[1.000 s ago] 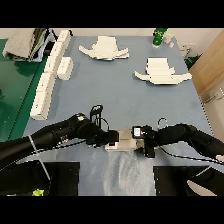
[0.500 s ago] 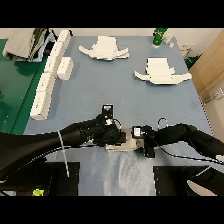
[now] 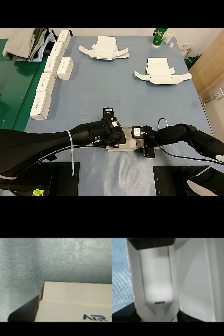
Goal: Fold the box.
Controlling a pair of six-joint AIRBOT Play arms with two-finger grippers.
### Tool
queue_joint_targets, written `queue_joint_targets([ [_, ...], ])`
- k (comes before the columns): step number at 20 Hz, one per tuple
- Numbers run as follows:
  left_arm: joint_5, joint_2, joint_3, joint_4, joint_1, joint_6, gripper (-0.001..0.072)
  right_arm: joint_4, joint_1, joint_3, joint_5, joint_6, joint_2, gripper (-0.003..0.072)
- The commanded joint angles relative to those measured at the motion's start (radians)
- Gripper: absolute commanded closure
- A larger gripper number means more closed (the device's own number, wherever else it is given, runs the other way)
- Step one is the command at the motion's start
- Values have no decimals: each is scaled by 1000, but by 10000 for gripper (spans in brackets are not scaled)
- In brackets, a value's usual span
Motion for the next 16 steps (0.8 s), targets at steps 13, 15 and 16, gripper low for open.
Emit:
queue_joint_targets([
  [13,-28,-43,32,5,0,-89,696,0,0,1,0,0,1,169],
  [15,-36,-43,42,3,0,-79,694,0,0,1,0,0,1,169],
  [16,-41,-42,51,3,0,-51,691,0,0,1,0,0,1,169],
])
